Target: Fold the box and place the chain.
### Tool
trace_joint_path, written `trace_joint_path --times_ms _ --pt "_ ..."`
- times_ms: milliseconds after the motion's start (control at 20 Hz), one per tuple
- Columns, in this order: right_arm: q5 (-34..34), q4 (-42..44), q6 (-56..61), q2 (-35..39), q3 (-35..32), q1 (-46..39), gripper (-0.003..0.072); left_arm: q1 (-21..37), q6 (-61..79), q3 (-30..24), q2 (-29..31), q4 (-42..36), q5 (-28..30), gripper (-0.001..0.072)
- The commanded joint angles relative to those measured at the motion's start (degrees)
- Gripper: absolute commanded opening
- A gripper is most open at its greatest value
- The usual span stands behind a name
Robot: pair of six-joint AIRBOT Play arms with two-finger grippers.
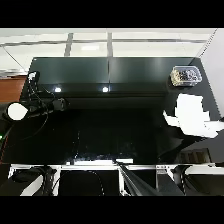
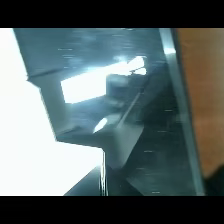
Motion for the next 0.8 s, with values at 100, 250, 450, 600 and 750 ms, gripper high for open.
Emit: trace_joint_path --times_ms 100,250,450,600,750 --pt "-0.22 17.79 -0.7 13.31 -7.23 5.05 0.0021 0.02 -0.22 -0.02 -0.04 0.0 0.37 0.0704" --pt "-3.98 24.76 -0.66 24.02 -17.55 13.38 0.0021 -0.07 -0.17 -0.02 -0.04 -2.82 -1.64 0.0704" --pt "-13.77 33.83 -0.13 38.73 -33.7 29.7 0.002 -2.86 0.2 -0.02 -0.2 -6.21 -3.69 0.0704" --pt "-27.52 37.13 3.13 44.54 -43.95 43.82 0.0021 -7.32 0.79 0.0 -2.8 -12.15 -1.97 0.0703" --pt "-37.92 37.16 5.46 44.37 -48.92 55.04 0.0021 -7.54 14.88 1.75 -10.29 -30.03 -2.56 0.0702"
